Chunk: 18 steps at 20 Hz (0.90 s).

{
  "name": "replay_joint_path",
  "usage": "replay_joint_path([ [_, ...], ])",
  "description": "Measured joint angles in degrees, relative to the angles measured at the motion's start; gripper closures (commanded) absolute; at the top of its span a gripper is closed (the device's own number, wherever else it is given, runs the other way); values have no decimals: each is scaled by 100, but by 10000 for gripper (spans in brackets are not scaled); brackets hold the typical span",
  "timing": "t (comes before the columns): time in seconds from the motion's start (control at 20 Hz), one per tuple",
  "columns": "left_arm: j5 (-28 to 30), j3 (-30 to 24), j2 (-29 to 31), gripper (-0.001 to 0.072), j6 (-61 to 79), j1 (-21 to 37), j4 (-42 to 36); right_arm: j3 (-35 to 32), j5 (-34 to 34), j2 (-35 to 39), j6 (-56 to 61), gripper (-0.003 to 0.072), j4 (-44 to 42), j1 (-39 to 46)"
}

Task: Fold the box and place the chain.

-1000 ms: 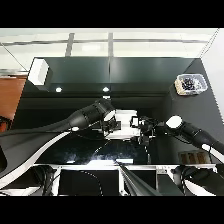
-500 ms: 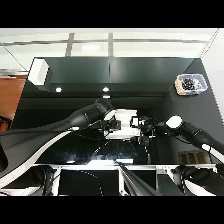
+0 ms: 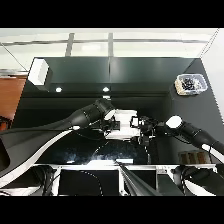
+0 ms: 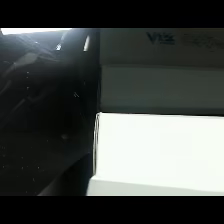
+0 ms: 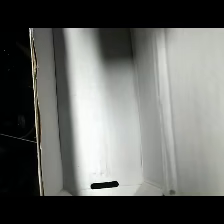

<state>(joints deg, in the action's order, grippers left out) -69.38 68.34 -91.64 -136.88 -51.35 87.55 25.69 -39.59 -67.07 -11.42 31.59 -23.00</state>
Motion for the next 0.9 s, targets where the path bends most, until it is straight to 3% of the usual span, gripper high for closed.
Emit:
replay_joint_path([
  [0.15,7,-2,0,672,2,0,0,0,-2,0,-4,494,0,0],
  [0.25,9,-2,-2,450,9,0,15,0,-2,0,-2,494,0,0],
  [0.35,-9,-4,-2,412,7,0,20,0,-2,0,-2,494,0,0],
  [0.7,-11,0,-2,424,-35,13,7,0,-2,0,0,494,0,0],
  [0.75,-11,0,-2,451,-70,17,4,0,-2,0,0,494,0,0],
  [0.85,-24,0,-2,679,-116,28,7,0,-2,0,4,495,-2,0],
  [0.9,-2,0,0,686,-116,33,-11,0,0,0,-4,495,7,0],
])
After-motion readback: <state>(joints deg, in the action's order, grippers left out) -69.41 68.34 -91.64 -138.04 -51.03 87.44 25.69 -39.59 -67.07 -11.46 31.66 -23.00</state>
